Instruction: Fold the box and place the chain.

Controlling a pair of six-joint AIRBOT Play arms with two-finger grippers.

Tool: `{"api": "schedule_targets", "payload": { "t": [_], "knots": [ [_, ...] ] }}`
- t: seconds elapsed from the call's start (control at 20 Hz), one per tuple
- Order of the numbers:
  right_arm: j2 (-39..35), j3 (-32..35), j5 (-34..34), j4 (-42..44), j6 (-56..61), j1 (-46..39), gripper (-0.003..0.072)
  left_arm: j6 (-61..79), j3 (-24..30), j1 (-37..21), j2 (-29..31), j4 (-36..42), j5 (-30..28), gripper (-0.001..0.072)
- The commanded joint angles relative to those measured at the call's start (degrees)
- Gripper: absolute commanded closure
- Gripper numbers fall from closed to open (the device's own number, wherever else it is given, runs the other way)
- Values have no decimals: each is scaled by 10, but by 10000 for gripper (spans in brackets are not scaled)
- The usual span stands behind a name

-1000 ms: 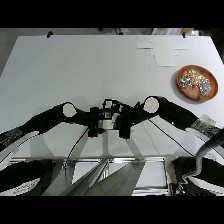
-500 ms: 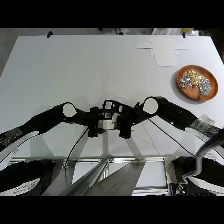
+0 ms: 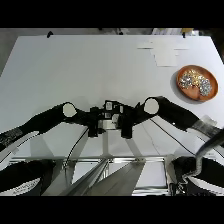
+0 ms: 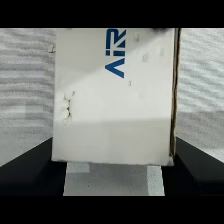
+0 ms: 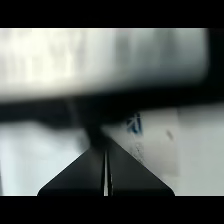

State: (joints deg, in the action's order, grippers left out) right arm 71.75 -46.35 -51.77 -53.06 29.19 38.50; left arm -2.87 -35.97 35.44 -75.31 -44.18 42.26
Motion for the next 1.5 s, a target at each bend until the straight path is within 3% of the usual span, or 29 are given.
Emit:
{"api": "schedule_targets", "payload": {
  "t": [0.0,0.1,0.25,0.4,0.55,0.8,1.45],
  "knots": [
    [-59,-1,3,-14,52,-29,672,0,0,0,0,0,0,397],
    [-106,-1,-7,-53,139,-77,672,0,0,0,0,0,0,397],
    [-156,-1,-81,-158,303,-176,673,0,0,0,0,0,0,397],
    [-157,12,-138,-266,419,-268,673,0,0,0,0,0,0,397],
    [-157,49,-158,-308,486,-348,673,0,0,0,0,0,0,397],
    [-157,67,-194,-308,505,-407,672,0,0,0,0,0,0,397],
    [-157,67,-194,-307,505,-407,672,-2,0,-2,6,-6,2,397]
  ]
}}
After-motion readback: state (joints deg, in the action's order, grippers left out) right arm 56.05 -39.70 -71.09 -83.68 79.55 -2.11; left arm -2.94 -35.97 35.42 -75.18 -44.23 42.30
